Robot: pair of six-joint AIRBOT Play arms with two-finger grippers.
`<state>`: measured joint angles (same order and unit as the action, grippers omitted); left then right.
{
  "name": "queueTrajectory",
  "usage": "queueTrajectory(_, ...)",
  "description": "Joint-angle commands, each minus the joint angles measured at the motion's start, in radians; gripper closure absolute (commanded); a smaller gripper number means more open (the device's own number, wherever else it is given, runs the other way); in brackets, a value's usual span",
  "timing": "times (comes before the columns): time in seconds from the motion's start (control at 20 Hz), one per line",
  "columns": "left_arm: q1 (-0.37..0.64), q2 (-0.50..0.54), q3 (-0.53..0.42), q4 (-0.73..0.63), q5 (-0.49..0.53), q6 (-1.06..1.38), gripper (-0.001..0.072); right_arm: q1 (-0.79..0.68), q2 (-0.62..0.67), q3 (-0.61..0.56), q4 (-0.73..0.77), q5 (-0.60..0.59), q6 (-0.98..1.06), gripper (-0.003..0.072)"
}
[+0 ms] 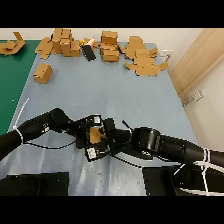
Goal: Fold the box.
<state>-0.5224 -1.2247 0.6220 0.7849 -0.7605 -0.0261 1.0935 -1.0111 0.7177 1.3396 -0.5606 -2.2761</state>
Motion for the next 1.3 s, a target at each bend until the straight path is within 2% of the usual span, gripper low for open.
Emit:
queueTrajectory(0.0,0.000,0.001,0.000,0.000,0.000,0.000,0.0300,0.025,0.021,0.000,0.072,-0.047,0.002,0.0302)
queueTrajectory(0.15,0.000,0.001,0.000,0.000,0.000,0.000,0.0300,0.024,0.005,0.000,0.115,-0.094,0.002,0.0281)
queueTrajectory(0.2,0.000,0.001,0.000,0.000,0.000,0.000,0.0299,0.023,-0.006,0.000,0.107,-0.085,0.000,0.0240)
queueTrajectory(0.45,0.000,0.001,0.000,0.000,0.000,0.000,0.0300,0.022,-0.047,0.000,0.003,0.003,0.000,0.0240)
queueTrajectory(0.85,0.000,0.001,0.000,0.000,0.000,0.000,0.0300,0.065,0.061,0.000,0.059,-0.087,0.013,0.0240)
queueTrajectory(1.05,0.000,0.001,0.000,0.000,0.000,0.000,0.0299,0.020,0.047,0.000,0.048,-0.040,0.043,0.0240)
queueTrajectory(1.25,0.000,0.001,0.000,0.000,0.000,0.000,0.0300,-0.016,-0.015,0.000,0.040,0.067,0.042,0.0240)
